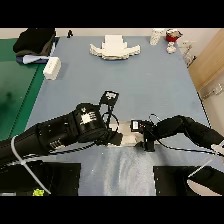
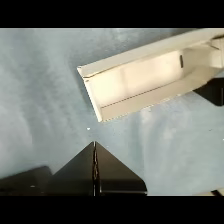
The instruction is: Fold the box.
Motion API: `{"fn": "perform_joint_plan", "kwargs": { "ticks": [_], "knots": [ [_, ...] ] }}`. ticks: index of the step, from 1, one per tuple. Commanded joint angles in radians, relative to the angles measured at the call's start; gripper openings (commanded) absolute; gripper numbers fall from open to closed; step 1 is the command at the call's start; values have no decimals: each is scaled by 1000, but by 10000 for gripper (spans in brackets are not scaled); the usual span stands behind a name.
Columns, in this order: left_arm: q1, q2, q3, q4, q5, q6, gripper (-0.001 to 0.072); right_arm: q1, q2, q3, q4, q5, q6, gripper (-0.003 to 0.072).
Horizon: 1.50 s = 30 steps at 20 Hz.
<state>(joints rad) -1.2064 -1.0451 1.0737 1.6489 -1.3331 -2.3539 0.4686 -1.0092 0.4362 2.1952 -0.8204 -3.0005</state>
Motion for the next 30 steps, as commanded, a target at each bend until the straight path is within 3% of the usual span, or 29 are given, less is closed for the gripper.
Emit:
{"fn": "perform_joint_plan", "kwargs": {
  "ticks": [1,5,9,11,12,13,16,18,22,30],
  "knots": [
    [-48,21,2,136,-1,114,14,0,0,1,0,0,0,451],
    [-67,39,-37,109,76,362,11,0,0,1,0,0,0,450],
    [66,265,-296,-96,288,739,12,0,0,1,0,0,0,450],
    [181,366,-414,-230,317,1040,17,0,0,1,0,0,0,451],
    [251,397,-458,-291,325,1170,236,0,0,1,0,0,0,451],
    [333,416,-502,-363,357,1279,701,0,0,1,0,0,0,451],
    [552,409,-598,-593,470,1572,695,0,0,1,0,0,0,451],
    [626,378,-645,-731,546,1825,695,0,0,1,0,0,0,451],
    [619,268,-692,-895,640,2229,694,0,0,1,0,0,0,451],
    [612,79,-695,-1138,713,2495,694,0,0,1,0,0,0,451]
  ]
}}
